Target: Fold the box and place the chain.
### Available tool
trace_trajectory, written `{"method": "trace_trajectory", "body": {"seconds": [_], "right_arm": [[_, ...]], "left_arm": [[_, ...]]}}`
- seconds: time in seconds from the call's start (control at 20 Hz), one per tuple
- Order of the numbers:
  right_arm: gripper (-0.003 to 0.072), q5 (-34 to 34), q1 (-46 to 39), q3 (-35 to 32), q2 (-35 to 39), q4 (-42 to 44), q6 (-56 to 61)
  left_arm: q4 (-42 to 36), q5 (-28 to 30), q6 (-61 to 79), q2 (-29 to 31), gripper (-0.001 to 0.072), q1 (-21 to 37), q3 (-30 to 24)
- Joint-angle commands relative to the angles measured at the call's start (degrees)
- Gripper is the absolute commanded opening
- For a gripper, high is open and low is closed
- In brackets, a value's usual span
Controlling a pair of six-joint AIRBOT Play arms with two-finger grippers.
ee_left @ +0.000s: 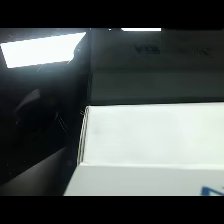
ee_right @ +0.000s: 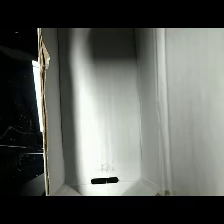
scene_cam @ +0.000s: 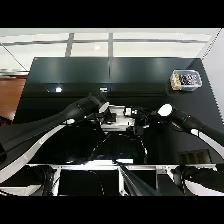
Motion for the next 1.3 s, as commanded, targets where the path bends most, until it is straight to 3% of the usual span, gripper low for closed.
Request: {"method": "trace_trajectory", "body": {"seconds": [0.0,0.05,0.3,0.45,1.25], "right_arm": [[0.0128,0.0,0.0,0.0,0.0,0.0,0.0],[0.0128,0.0,0.0,0.0,0.0,0.0,0.0],[0.0128,0.0,0.0,0.0,0.0,0.0,0.0],[0.0128,0.0,0.0,0.0,0.0,0.0,0.0],[0.0129,0.4,0.0,0.0,0.0,0.2,0.1]], "left_arm": [[0.3,0.3,-2.4,-0.2,0.0346,0.0,0.0],[0.2,0.2,-2.4,-0.4,0.0302,0.0,0.0],[0.0,0.2,-2.4,-0.6,0.0267,0.0,0.0],[-0.3,0.5,-2.4,-0.6,0.0029,0.0,0.0],[-0.9,1.6,-2.4,-0.6,0.0029,0.0,0.0]]}}
